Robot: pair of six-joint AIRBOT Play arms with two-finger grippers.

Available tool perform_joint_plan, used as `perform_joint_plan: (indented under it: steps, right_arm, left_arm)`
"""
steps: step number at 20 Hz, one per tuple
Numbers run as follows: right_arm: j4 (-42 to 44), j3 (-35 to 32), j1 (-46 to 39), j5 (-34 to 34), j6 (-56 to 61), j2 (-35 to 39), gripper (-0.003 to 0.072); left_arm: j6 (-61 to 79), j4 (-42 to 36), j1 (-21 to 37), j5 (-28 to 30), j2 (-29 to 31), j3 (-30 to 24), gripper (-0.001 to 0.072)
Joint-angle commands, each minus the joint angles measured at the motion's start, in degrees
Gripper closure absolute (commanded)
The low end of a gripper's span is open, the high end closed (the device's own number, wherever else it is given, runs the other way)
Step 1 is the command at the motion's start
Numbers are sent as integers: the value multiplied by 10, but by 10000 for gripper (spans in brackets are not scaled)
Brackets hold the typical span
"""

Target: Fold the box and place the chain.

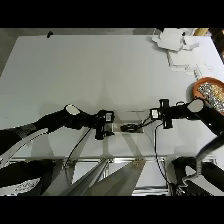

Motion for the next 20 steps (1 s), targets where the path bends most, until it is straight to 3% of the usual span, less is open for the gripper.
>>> perform_joint_plan:
  steps: [1,5,8,11,16,19,20]
  right_arm:
    - [4,1,0,57,57,67,669]
    - [37,0,0,162,85,146,669]
    - [153,0,1,212,81,184,669]
    - [237,-1,55,229,77,189,669]
    - [241,-5,224,19,77,149,669]
    - [238,-5,270,-57,98,99,660]
    - [235,-4,270,-70,108,86,598]
  left_arm:
    - [0,0,0,0,0,0,437]
    - [0,0,0,0,0,0,437]
    - [0,0,0,0,0,0,437]
    - [0,0,0,0,0,0,437]
    - [0,0,0,0,0,0,437]
    - [0,0,0,0,0,0,437]
    - [0,0,0,0,0,0,437]
